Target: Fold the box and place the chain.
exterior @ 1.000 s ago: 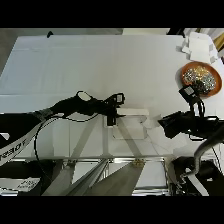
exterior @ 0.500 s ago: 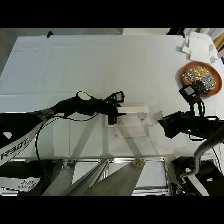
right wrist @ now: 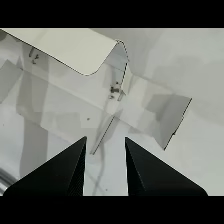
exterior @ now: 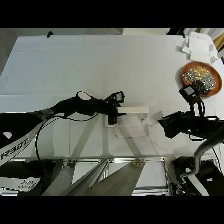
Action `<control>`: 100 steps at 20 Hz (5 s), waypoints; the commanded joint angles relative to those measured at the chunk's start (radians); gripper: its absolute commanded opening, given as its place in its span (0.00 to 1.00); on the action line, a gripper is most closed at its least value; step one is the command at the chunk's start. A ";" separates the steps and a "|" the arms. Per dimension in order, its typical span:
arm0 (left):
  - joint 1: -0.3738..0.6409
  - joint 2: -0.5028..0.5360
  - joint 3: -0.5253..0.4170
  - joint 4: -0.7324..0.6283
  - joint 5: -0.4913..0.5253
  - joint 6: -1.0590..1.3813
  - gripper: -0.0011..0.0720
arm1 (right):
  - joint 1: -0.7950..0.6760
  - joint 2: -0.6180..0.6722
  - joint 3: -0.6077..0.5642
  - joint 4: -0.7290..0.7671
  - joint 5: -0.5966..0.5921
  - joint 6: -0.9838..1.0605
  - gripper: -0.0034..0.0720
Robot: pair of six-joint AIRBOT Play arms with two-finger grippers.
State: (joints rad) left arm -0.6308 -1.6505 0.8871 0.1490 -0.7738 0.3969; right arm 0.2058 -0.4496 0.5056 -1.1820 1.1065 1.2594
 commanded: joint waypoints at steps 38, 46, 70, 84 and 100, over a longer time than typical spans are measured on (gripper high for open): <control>0.000 0.016 0.000 0.117 0.016 0.000 0.02 | 0.000 0.000 0.001 0.000 -0.029 -0.003 0.41; 0.000 0.016 0.000 0.089 0.015 -0.001 0.02 | 0.000 0.000 0.001 0.000 -0.025 -0.003 0.41; 0.000 0.000 0.000 0.013 0.015 -0.004 0.02 | 0.000 0.000 0.001 0.001 -0.024 -0.003 0.41; 0.000 0.000 0.000 0.013 0.014 -0.004 0.03 | 0.000 -0.019 -0.020 0.039 -0.021 -0.314 0.05; 0.000 0.000 0.000 0.013 0.014 -0.004 0.03 | 0.233 -0.315 -0.227 -0.094 -0.352 -0.879 0.97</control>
State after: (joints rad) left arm -0.6312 -1.6497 0.8871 0.1616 -0.7597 0.3927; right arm 0.3870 -0.7559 0.3401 -1.2293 0.8909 0.4175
